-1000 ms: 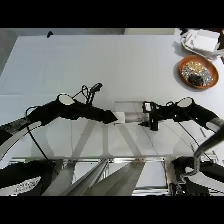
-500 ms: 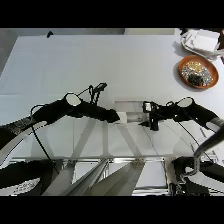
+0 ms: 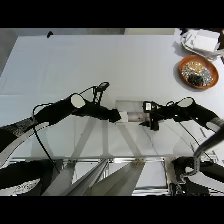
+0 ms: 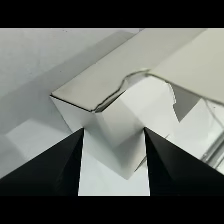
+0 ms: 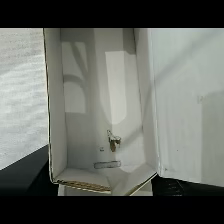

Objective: Fold the box and place the chain.

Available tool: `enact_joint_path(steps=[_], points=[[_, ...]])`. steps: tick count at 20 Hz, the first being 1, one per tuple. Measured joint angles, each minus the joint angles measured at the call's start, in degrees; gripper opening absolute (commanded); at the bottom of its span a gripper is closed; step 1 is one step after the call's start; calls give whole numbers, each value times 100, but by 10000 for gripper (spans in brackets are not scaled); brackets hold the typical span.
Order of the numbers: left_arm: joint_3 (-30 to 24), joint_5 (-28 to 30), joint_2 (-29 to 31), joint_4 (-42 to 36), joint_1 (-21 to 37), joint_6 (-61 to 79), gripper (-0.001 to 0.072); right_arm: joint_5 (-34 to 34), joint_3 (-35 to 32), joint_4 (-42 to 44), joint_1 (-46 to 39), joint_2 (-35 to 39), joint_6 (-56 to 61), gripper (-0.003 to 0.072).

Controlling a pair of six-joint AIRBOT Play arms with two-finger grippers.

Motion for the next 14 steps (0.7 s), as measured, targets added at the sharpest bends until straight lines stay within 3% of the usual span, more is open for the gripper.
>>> enact_joint_path(steps=[5,14], points=[[494,-186,-9,1762,-275,-1482,410,11,-2,15,9,-4,0,321],[1062,-588,-15,2562,-551,-2387,410,2,-2,7,9,-4,0,321]])
